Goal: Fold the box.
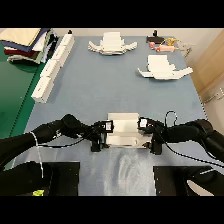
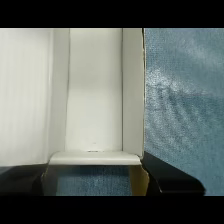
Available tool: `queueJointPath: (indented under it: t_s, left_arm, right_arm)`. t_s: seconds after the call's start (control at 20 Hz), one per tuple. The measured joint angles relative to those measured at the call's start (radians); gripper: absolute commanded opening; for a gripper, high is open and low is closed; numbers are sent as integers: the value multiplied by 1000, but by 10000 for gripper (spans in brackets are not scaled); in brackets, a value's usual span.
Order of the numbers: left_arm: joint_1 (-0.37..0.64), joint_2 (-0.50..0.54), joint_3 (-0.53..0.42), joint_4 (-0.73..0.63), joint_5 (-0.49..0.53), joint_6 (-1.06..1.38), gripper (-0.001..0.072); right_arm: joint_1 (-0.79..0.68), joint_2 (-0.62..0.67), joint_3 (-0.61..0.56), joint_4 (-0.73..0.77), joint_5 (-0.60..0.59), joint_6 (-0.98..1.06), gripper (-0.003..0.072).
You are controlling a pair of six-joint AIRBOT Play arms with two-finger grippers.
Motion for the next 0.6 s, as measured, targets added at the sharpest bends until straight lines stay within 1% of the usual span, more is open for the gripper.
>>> queueJointPath:
  t_s: [0.05,0.1,0.15,0.2,0.25,0.3,0.45,0.5,0.6]
  left_arm:
    - [0,0,0,0,0,0,525]
    - [0,0,0,0,0,0,525]
    - [0,0,0,0,0,0,525]
    - [0,0,0,0,0,0,525]
    - [0,0,0,0,0,0,525]
    - [0,0,0,0,0,0,525]
    - [0,0,0,0,0,0,525]
    - [0,0,0,0,0,0,525]
    - [0,0,0,0,0,0,525]
  right_arm:
    - [3,-19,-3,15,14,-40,450]
    - [8,-34,-6,28,27,-73,330]
    - [16,-47,-7,39,34,-100,260]
    - [24,-56,-9,46,43,-119,258]
    - [32,-64,-9,51,50,-136,168]
    - [41,-69,-10,57,56,-147,141]
    - [66,-77,-11,65,93,-166,142]
    - [74,-79,-11,69,106,-172,163]
    - [89,-82,-11,83,130,-176,176]
